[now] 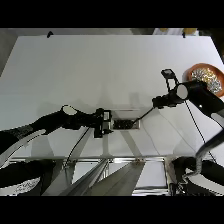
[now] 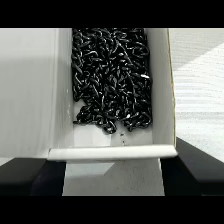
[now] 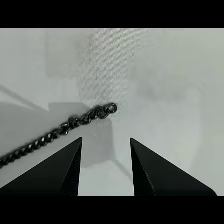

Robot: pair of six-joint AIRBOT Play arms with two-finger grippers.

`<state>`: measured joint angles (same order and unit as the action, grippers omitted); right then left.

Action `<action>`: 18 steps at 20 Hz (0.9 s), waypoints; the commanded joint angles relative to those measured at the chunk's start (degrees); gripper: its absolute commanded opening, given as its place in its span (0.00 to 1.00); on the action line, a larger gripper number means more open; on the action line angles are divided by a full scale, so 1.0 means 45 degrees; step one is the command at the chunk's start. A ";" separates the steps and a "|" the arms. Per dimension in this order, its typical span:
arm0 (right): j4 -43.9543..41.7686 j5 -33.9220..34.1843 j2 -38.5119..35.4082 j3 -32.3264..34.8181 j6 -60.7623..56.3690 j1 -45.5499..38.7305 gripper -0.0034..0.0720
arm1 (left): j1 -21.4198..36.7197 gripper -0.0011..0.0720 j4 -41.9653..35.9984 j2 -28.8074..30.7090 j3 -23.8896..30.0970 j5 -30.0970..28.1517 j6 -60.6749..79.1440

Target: Fold the box and place the chain.

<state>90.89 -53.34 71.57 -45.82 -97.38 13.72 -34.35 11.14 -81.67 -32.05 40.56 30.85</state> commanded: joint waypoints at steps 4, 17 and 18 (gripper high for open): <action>-0.0049 0.1054 0.1243 0.0029 -0.0005 0.0466 0.49 | 0.0010 0.20 0.0005 0.0015 -0.0005 -0.0005 0.0000; 0.0000 -0.0321 -0.1010 0.0024 0.0792 0.1103 0.06 | 0.0005 0.20 0.0005 0.0010 -0.0005 0.0000 0.0000; -0.0019 -0.0714 -0.1666 0.0024 0.0797 0.1287 0.06 | 0.0010 0.20 0.0005 0.0015 -0.0005 -0.0005 0.0000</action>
<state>90.94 -53.78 69.95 -45.65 -94.41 18.02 -34.35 11.16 -81.67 -32.05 40.56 30.85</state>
